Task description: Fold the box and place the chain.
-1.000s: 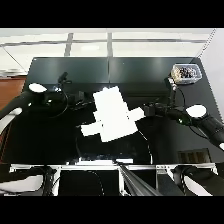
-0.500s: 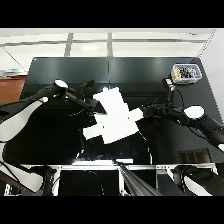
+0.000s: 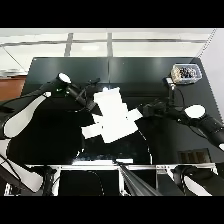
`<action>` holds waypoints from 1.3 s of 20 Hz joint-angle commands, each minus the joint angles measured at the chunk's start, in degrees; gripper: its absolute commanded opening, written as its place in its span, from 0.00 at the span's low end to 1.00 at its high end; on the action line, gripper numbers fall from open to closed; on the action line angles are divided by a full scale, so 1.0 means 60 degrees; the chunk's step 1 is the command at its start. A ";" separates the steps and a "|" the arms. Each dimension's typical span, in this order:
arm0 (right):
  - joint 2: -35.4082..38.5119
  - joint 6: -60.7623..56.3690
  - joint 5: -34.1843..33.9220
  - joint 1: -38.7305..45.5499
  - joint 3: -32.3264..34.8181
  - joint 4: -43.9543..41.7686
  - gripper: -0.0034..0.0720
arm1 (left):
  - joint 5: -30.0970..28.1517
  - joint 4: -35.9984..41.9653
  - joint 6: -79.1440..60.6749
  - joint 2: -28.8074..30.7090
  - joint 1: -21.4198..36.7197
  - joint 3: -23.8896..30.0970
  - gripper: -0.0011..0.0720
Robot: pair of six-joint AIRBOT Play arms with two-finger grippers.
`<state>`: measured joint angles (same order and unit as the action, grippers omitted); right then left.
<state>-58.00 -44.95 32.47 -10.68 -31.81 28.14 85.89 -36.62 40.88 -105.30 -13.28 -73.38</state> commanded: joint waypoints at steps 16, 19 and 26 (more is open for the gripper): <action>0.1104 0.3067 0.2142 -0.0321 0.0076 0.4779 0.98 | -0.4892 -0.2284 -0.5326 0.2878 -0.1530 0.2065 0.05; 0.1096 0.3971 0.2095 -0.1344 0.0219 0.4776 0.98 | -0.4805 -0.2280 -0.5326 0.2656 -0.1643 0.2065 0.05; 0.0328 0.5992 0.2269 -0.2761 0.0255 0.3974 0.98 | -0.4805 -0.2317 -0.5326 0.2637 -0.1665 0.2062 0.05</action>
